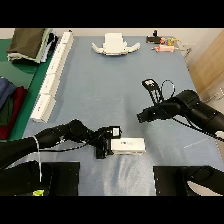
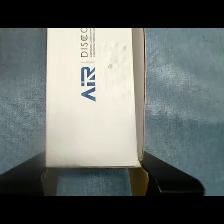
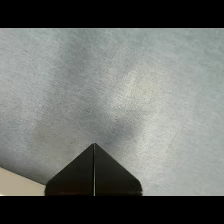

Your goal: Fold the box.

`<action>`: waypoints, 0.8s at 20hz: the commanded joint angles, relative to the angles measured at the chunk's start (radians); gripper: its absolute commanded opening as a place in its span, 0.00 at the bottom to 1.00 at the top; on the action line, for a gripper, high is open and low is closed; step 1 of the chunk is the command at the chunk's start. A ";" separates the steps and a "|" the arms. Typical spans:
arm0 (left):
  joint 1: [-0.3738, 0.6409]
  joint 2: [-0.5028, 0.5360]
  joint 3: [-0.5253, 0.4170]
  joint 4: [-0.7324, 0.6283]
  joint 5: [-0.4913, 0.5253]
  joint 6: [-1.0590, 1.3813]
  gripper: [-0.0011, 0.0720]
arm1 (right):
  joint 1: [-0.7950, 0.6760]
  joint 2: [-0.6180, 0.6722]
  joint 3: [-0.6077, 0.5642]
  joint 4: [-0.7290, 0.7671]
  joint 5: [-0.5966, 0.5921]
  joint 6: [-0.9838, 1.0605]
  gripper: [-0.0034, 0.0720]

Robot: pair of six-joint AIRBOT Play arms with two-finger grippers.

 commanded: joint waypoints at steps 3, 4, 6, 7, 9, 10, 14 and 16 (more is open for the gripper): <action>0.042 0.037 0.000 0.067 -0.020 -0.202 0.66 | -0.005 -0.014 0.015 -0.004 -0.011 0.003 0.05; 0.060 0.058 0.000 0.106 -0.024 -0.255 0.66 | -0.005 -0.014 0.015 -0.004 -0.011 0.003 0.05; 0.103 0.109 0.000 0.204 -0.028 -0.398 0.66 | -0.005 -0.014 0.015 -0.004 -0.010 0.003 0.05; 0.129 0.137 0.000 0.264 -0.028 -0.487 0.66 | -0.005 -0.014 0.015 -0.004 -0.011 0.003 0.05; 0.186 0.184 0.001 0.382 -0.028 -0.657 0.66 | -0.005 -0.014 0.015 -0.004 -0.010 0.003 0.05; 0.217 0.196 0.005 0.441 -0.027 -0.740 0.66 | -0.005 -0.014 0.015 -0.004 -0.010 0.003 0.05; 0.352 0.175 0.094 0.628 -0.033 -1.006 0.66 | -0.005 -0.014 0.015 -0.004 -0.010 0.003 0.05; 0.419 0.135 0.173 0.669 -0.034 -1.041 0.66 | -0.005 -0.014 0.015 -0.004 -0.010 0.003 0.05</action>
